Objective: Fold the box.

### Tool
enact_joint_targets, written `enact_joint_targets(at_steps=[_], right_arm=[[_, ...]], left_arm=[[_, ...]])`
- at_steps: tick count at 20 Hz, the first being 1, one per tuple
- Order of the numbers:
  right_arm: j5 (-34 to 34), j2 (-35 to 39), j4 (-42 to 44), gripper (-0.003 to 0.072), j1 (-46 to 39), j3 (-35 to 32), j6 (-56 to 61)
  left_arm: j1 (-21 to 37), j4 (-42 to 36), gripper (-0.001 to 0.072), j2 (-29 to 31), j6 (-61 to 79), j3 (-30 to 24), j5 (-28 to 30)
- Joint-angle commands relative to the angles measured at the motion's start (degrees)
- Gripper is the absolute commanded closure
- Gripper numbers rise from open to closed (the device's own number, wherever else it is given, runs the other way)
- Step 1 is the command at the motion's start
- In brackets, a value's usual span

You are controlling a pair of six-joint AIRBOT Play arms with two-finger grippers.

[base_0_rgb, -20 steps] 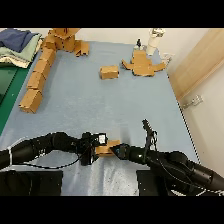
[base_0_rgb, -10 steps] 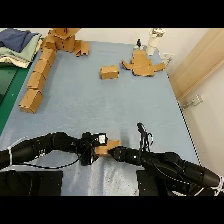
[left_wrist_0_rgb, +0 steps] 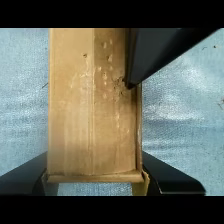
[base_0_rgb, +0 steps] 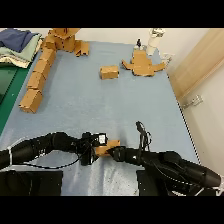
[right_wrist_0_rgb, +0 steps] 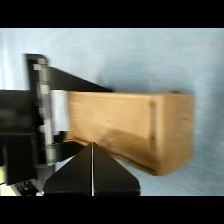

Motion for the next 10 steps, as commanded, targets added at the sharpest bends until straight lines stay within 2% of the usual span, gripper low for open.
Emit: enact_joint_targets(at_steps=[1,4,6,8,10], right_arm=[[-15.2,7.9,-16.3,0.0685,-1.7,4.2,4.1],[-47.2,12.6,-41.4,0.0683,-6.3,10.6,15.4],[-59.0,12.8,-49.0,0.0683,-9.9,13.9,15.6],[-60.6,10.8,-48.5,0.0682,-14.0,15.8,15.5],[-57.9,7.4,-44.0,0.0682,-17.2,17.0,15.5]], left_arm=[[0.0,0.0,0.0295,0.0,0.0,0.0,0.0],[0.0,0.0,0.0295,0.0,0.0,0.0,0.0],[0.0,0.0,0.0295,0.0,0.0,0.0,0.0],[0.0,0.0,0.0295,0.0,0.0,0.0,0.1],[0.0,0.0,0.0295,0.0,0.0,0.0,0.0]])
